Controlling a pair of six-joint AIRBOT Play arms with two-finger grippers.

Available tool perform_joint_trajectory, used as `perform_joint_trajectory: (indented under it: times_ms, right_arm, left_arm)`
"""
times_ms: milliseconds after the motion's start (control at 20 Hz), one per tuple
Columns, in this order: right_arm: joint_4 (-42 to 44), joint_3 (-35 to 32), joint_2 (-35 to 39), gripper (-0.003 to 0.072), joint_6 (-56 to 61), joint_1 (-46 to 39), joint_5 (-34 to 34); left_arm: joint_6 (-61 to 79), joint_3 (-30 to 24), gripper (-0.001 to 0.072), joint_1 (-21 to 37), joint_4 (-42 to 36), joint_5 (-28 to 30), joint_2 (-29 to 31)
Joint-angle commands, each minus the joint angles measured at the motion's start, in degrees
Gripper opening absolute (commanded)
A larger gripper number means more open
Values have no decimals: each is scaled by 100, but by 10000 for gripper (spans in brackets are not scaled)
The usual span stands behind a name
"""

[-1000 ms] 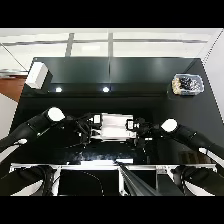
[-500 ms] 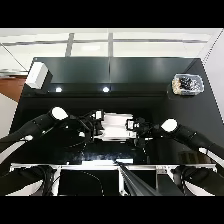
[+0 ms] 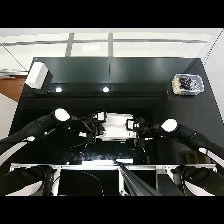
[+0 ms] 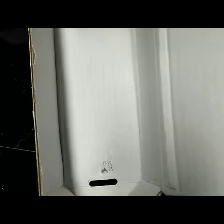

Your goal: Fold the box and place the chain.

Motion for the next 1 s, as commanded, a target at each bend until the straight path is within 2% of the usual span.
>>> perform_joint_trajectory:
  times_ms: [0, 300, 400, 450, 500, 550, 700, 950]
  right_arm:
    - [0, 2, -4, 410, 0, 0, 2]
    - [0, 2, -4, 411, 0, 0, 0]
    - [0, 2, -4, 410, 0, 0, 0]
    - [0, 2, -4, 411, 0, 0, 0]
    - [0, 2, -4, 410, 0, 0, 0]
    - [0, 2, -4, 411, 0, 0, 0]
    - [0, 2, -4, 411, 0, 0, 0]
    - [0, 2, -4, 411, 0, 0, 0]
  left_arm:
    - [-13, -2, 301, -11, 13, -2, -2]
    - [-13, -2, 312, -13, 15, -46, -2]
    - [2, -2, 191, -13, 17, -116, -2]
    - [0, -2, 250, -15, 15, -131, -2]
    - [-2, -2, 364, -15, 15, -136, -2]
    - [-2, -2, 388, -13, 15, -151, -2]
    - [0, -2, 425, -15, 15, -160, -2]
    - [0, -2, 428, -13, 15, -155, -2]
